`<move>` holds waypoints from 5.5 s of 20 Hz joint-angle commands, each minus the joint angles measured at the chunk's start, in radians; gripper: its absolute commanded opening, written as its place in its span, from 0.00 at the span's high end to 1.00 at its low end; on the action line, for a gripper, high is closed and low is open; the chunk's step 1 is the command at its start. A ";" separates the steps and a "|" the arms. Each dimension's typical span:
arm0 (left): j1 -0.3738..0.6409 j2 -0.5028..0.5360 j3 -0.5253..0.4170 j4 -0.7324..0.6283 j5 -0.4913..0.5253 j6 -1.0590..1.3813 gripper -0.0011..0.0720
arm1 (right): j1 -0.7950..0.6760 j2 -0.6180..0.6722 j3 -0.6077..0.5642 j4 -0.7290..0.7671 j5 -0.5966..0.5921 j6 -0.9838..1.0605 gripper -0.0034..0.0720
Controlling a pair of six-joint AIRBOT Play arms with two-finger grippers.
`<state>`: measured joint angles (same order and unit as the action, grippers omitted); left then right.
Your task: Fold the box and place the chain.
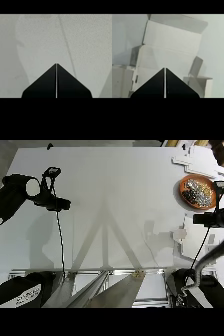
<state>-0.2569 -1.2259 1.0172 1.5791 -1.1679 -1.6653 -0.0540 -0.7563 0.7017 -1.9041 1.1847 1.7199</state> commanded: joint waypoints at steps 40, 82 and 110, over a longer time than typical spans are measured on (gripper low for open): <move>0.000 0.001 0.000 0.000 0.000 0.000 0.97 | -0.378 -0.478 -0.001 -0.222 0.184 -0.059 0.48; -0.127 -0.344 0.000 -0.963 0.026 0.970 0.29 | 0.518 -0.032 -0.204 0.398 -0.336 0.011 0.93; -0.407 -0.246 0.000 -0.970 0.217 1.571 0.99 | 0.518 0.094 -0.023 0.338 -0.168 -0.125 0.31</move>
<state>-0.6090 -1.4967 1.0172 0.5556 -0.9295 -0.1066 0.4637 -0.7082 0.6548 -1.5448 0.9752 1.6123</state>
